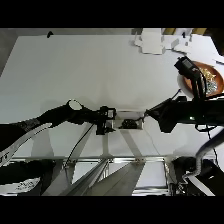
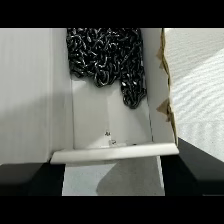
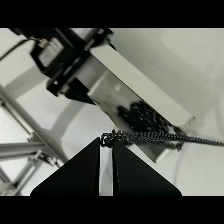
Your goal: Fold the box and place the chain.
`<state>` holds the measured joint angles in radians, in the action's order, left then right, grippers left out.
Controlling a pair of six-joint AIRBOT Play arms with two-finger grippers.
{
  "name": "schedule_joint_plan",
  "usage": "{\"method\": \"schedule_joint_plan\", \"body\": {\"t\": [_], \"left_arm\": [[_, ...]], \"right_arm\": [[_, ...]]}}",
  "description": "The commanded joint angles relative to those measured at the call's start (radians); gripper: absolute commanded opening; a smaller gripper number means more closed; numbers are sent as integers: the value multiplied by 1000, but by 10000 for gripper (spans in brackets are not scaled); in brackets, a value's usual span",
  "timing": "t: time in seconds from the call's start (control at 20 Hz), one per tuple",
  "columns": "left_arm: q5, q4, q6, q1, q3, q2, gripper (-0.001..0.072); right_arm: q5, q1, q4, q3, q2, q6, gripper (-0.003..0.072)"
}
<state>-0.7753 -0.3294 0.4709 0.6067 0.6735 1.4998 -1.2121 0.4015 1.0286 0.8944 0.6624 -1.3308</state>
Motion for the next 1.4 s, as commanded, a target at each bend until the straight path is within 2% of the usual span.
{"method": "schedule_joint_plan", "body": {"t": [0.0,0.5,0.8,0.95,1.1,1.2,1.35], "left_arm": [[0,0,0,0,0,-1,150],[0,0,0,0,0,-1,150],[0,0,0,0,0,-1,150],[0,0,0,0,0,-1,150],[0,0,0,-1,0,-1,150],[0,0,0,0,0,-1,150],[0,0,0,-1,0,-1,150]], "right_arm": [[100,75,-23,1,3,-5,24],[132,123,-10,1,192,-4,25],[127,123,55,-13,285,-33,31],[126,123,97,-24,300,-33,195],[100,92,108,-11,299,-33,205],[65,32,126,38,299,-33,204],[105,-87,201,104,300,-33,190]]}}
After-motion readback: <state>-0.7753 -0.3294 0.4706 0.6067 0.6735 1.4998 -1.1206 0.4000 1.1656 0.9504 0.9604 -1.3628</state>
